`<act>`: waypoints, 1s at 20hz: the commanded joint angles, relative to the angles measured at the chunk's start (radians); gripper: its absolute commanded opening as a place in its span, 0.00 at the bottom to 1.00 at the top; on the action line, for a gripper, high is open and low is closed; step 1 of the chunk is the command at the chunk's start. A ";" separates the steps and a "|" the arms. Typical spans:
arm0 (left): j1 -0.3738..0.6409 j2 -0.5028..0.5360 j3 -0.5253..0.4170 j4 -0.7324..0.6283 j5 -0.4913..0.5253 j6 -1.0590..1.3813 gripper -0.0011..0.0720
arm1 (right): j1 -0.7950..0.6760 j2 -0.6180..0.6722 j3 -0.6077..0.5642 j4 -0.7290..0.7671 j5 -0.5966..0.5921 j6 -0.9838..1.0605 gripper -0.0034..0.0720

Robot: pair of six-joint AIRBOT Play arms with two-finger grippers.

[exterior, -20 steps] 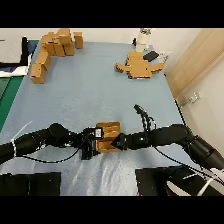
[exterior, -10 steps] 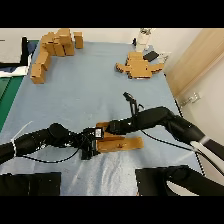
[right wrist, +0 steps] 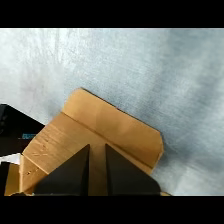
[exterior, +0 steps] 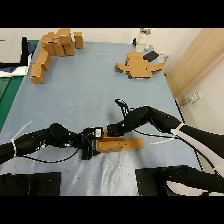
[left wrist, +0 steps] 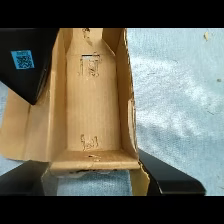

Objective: Fold the box.

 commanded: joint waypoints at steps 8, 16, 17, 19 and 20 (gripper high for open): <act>0.000 0.000 0.001 0.000 0.001 0.000 0.70 | -0.015 0.344 0.091 -0.407 -0.233 -0.032 0.26; 0.000 0.000 0.001 0.000 0.000 0.000 0.70 | 0.001 0.478 -0.147 -0.420 -0.442 -0.408 0.83; 0.000 0.000 0.001 0.000 0.001 0.000 0.70 | 0.001 0.469 -0.181 -0.420 -0.367 -0.505 0.83; 0.000 0.000 0.001 0.000 0.001 0.000 0.70 | 0.001 0.447 -0.211 -0.420 -0.230 -0.660 0.90; 0.000 0.000 0.001 0.000 0.001 0.000 0.70 | 0.001 0.434 -0.212 -0.419 -0.163 -0.715 0.90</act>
